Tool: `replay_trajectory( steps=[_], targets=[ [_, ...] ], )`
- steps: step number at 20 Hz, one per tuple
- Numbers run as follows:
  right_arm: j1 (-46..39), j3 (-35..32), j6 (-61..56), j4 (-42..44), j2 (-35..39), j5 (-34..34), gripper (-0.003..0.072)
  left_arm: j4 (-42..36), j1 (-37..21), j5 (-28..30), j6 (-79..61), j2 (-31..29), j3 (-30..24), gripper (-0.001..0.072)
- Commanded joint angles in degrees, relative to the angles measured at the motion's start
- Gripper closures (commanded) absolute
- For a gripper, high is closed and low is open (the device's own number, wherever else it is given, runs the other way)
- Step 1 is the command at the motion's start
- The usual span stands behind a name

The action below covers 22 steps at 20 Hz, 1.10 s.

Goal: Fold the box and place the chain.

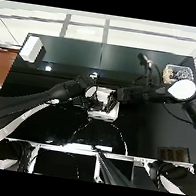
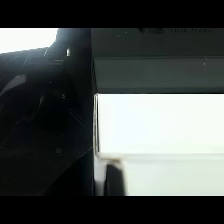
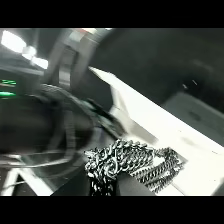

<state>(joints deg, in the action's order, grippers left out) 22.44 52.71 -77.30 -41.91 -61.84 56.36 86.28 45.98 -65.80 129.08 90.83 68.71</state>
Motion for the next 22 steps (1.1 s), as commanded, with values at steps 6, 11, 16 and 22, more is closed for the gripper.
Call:
replay_trajectory(
  steps=[6, 11, 16, 22],
  targets=[
    [-3.0, -2.6, -0.2, -1.3, -1.0, 1.6, 0.0312, 0.0, 0.0, 0.0, 0.0, 0.0, 0.0, 0.0683],
    [-18.2, -0.5, -2.9, -20.8, 5.8, 11.1, 0.0314, 0.0, 0.0, -0.3, 0.0, 0.0, 0.0, 0.0683],
    [-24.0, -0.7, -3.2, -26.0, 7.3, 11.4, 0.0314, 0.5, -0.2, 0.0, 0.0, 0.0, 0.0, 0.0683],
    [-24.0, -0.8, -2.5, -25.9, 7.3, 10.9, 0.0314, 0.7, -1.0, 0.1, 6.3, -0.2, 1.4, 0.032]
  ],
)
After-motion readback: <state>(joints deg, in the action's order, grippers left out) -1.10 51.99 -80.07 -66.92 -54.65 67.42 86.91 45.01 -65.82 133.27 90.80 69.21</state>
